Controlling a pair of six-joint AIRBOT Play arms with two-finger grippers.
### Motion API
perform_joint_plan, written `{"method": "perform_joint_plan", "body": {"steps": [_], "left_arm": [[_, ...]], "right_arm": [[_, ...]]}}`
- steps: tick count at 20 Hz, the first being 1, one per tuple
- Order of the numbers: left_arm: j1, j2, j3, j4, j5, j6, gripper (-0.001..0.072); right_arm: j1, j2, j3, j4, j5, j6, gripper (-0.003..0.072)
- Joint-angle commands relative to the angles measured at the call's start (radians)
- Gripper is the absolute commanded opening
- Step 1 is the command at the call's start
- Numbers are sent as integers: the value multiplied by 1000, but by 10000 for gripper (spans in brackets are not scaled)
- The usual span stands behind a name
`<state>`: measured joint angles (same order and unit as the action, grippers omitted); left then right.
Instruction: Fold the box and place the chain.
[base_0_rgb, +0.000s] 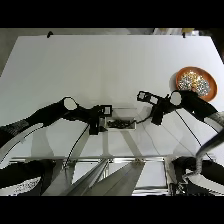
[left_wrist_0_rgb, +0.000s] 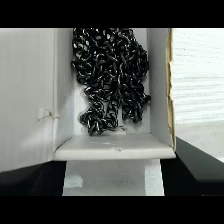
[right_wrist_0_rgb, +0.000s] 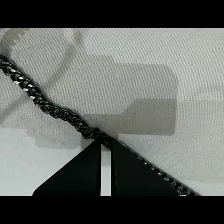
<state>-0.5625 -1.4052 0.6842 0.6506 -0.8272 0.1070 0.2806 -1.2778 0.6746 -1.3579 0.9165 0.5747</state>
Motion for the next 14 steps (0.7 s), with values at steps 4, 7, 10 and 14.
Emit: {"method": "perform_joint_plan", "body": {"steps": [4, 7, 10, 14], "left_arm": [[0, 0, 0, 0, 0, 0, 109], [0, 0, 0, 0, 0, 0, 109], [0, 0, 0, 0, 0, 0, 109], [0, 0, 0, 0, 0, 0, 109]], "right_arm": [[1, 85, -2, -23, 76, 4, 17], [1, 179, -2, -21, 107, 30, 17], [1, 262, -2, -1, 146, 57, 17], [1, 312, -2, 32, 156, 11, 43]]}}
